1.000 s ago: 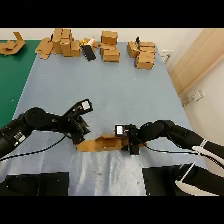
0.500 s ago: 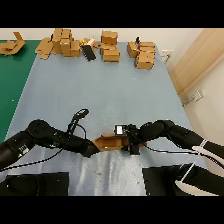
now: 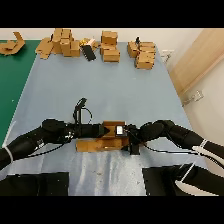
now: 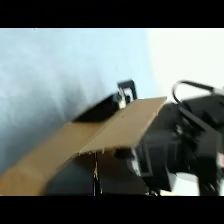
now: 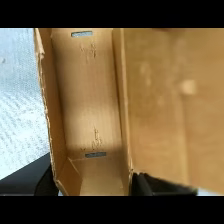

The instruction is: Fold the box.

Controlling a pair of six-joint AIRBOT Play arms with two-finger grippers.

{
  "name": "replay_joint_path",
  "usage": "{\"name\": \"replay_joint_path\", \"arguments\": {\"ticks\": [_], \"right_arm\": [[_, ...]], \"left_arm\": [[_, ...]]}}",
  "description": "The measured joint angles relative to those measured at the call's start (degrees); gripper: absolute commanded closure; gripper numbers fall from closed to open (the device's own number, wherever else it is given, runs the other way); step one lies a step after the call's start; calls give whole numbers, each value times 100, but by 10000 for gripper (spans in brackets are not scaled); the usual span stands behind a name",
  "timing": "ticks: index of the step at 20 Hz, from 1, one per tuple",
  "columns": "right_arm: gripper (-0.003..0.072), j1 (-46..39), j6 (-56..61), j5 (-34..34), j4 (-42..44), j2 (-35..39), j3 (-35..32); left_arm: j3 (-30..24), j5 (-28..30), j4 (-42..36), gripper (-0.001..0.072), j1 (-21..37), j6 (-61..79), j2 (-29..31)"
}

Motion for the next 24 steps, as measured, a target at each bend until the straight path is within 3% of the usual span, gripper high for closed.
{"name": "replay_joint_path", "arguments": {"ticks": [5, 10, 17, 24], "right_arm": [[173, 0, 2, -26, -2, 0, 0], [173, 0, 0, -37, -4, 0, 0], [173, 0, 0, -39, -4, 0, 0], [173, 0, 0, -37, -11, 0, 0]], "left_arm": [[527, 166, 852, 700, -33, -463, -802], [782, 149, 2022, 700, -33, -1425, -1088], [957, 61, 2463, 697, 37, -1727, -1141], [1248, -575, 2509, 697, 588, -1314, -713]]}}
